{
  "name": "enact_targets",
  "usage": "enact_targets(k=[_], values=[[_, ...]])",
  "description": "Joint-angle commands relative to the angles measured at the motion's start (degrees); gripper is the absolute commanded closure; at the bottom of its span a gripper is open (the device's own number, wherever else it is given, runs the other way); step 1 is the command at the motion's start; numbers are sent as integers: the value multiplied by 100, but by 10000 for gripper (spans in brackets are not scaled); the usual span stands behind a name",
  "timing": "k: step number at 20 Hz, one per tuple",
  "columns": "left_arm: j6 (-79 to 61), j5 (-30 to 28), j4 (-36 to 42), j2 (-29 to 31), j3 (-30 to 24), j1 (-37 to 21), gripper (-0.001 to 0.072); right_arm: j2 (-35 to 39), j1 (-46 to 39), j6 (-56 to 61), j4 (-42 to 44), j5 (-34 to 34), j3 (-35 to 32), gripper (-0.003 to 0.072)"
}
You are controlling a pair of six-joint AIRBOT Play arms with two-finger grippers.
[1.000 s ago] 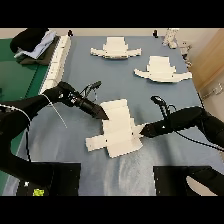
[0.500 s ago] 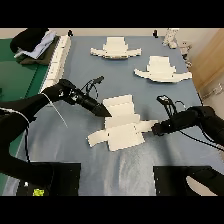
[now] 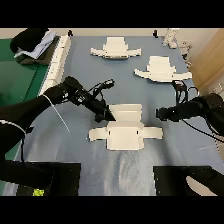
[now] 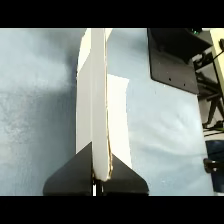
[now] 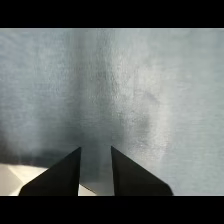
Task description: Fold the box.
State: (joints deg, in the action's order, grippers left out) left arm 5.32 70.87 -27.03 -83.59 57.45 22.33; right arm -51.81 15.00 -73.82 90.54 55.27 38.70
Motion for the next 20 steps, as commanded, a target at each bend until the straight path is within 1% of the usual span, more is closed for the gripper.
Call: enact_targets(k=[1,4,7,10,13,20], values=[[-496,-136,-131,101,-48,273,699,-2,-2,365,-72,-57,122,384],[-667,-627,-129,428,-363,341,700,-2,-4,601,-72,-59,120,384],[-815,-1075,-98,922,-872,352,700,-2,-2,654,-61,-83,120,384],[-949,-1388,-59,1211,-1241,413,697,-2,-2,699,-52,-90,120,384],[-942,-1397,-33,1176,-1322,413,695,-2,2,699,-2,-129,120,384],[-938,-1386,2,1176,-1325,413,694,-4,2,699,81,-129,120,386]])
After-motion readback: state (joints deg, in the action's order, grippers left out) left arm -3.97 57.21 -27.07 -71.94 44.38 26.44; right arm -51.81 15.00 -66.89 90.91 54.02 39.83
